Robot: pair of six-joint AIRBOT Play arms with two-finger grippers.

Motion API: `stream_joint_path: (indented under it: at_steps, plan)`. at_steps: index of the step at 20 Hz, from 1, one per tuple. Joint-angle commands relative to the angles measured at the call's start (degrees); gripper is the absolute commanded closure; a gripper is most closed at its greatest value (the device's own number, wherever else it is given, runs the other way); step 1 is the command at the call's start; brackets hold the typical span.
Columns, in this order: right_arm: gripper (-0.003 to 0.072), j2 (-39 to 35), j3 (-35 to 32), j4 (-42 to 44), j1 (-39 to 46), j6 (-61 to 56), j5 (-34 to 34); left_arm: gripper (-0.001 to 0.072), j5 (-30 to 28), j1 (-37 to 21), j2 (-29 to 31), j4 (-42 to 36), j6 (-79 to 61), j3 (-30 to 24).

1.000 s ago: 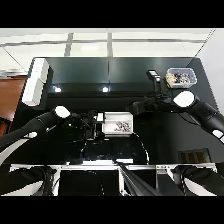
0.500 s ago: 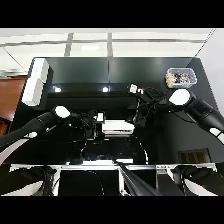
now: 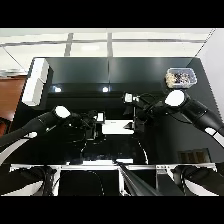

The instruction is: Fold the box and place the chain.

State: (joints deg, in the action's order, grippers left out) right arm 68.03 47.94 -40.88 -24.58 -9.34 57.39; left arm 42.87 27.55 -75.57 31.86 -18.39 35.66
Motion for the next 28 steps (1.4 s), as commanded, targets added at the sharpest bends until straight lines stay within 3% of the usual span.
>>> stream_joint_path:
  at_steps: [1, 9, 11, 13, 14, 15, 25, 28]
  plan:
    - [-0.0020, 0.0, -0.3, -0.3, -1.0, 0.4, 0.9, 0.0287, 0.0, 0.0, 0.0, 0.0, 0.0, 0.0]
    - [-0.0018, 0.1, -1.4, -1.7, -1.2, 0.2, 0.6, 0.0287, 0.0, 0.0, 0.0, 0.0, 0.0, 0.0]
    - [0.0217, 0.1, -1.4, -1.8, -1.2, -0.1, 0.5, 0.0287, 0.0, 0.0, 0.0, 0.0, 0.0, 0.0]
    - [0.0293, 0.1, -1.4, -1.8, -1.2, -0.5, 0.5, 0.0286, 0.0, 0.0, 0.0, 0.0, 0.0, 0.0]
    - [0.0432, 0.1, -1.4, -1.8, -1.2, -0.7, 0.5, 0.0287, 0.0, 0.0, 0.0, 0.0, 0.0, 0.0]
    - [0.0467, 0.1, -1.4, -1.8, -1.2, -0.8, 0.5, 0.0287, 0.0, 0.0, 0.0, 0.0, 0.0, 0.0]
    - [0.0470, 0.3, -1.5, -3.0, -1.2, -0.9, 0.5, 0.0287, 0.0, 0.0, 0.0, 0.0, 0.0, 0.0]
    - [0.0554, 0.3, -1.6, -3.1, -1.2, -1.0, 0.3, 0.0287, 0.0, 0.0, 0.0, 0.0, 0.0, 0.0]
